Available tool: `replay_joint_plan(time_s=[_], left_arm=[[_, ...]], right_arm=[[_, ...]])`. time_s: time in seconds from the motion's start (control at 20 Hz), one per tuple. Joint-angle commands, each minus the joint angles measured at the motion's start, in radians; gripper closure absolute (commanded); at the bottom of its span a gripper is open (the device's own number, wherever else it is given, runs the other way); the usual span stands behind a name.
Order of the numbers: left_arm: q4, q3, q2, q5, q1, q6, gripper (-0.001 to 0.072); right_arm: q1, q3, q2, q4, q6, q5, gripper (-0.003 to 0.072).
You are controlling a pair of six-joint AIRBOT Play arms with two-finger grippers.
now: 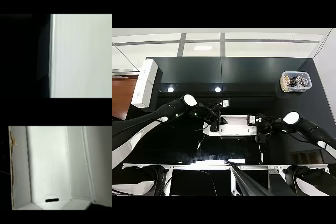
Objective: Fold the box and place the chain.
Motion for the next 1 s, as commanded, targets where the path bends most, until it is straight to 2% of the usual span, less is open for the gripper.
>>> replay_joint_plan(time_s=[0.0, 0.35, 0.9, 0.95], left_arm=[[-0.001, 0.000, 0.000, 0.001, 0.000, 0.000, 0.0685], [-0.001, 0.000, 0.000, 0.001, 0.000, 0.000, 0.0685], [-0.001, 0.000, 0.000, 0.002, 0.000, 0.000, 0.0685], [-0.001, 0.000, 0.000, 0.002, 0.000, 0.000, 0.0685]], right_arm=[[0.000, -0.001, -0.019, 0.006, -0.024, 0.000, -0.0028], [0.000, -0.001, -0.021, 0.066, -0.059, -0.023, -0.0029], [0.000, -0.001, -0.025, 0.050, -0.058, -0.026, -0.0028], [0.000, -0.001, -0.025, 0.050, -0.058, -0.026, 0.0031]])
